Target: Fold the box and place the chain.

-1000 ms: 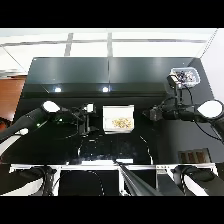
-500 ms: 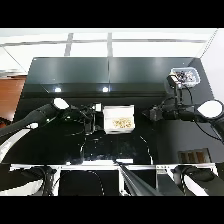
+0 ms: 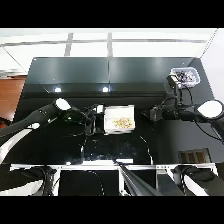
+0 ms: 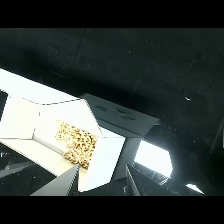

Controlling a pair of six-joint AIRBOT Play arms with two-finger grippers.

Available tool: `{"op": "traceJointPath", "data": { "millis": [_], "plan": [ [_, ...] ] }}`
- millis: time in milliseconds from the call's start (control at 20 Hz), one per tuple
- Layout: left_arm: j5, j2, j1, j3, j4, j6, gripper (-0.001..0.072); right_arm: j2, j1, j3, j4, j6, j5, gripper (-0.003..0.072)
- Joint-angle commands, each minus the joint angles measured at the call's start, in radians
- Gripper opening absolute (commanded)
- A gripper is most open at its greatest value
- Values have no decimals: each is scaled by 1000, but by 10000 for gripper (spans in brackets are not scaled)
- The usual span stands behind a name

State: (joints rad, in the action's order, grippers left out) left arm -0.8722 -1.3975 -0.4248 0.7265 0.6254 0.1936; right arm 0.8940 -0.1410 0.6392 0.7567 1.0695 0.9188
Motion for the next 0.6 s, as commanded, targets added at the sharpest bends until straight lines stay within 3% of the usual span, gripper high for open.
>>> {"op": "traceJointPath", "data": {
  "millis": [0, 150, 550],
  "plan": [
    [4, -1, -11, 1, 3, -26, 713, 0, 0, 0, 0, 0, 0, 336],
    [64, -1, -20, 1, -73, -25, 713, 0, 0, 0, 0, 0, 0, 335],
    [65, -8, -48, 1, -85, 21, 709, 0, 0, 0, -3, 0, 0, 336]
  ]
}}
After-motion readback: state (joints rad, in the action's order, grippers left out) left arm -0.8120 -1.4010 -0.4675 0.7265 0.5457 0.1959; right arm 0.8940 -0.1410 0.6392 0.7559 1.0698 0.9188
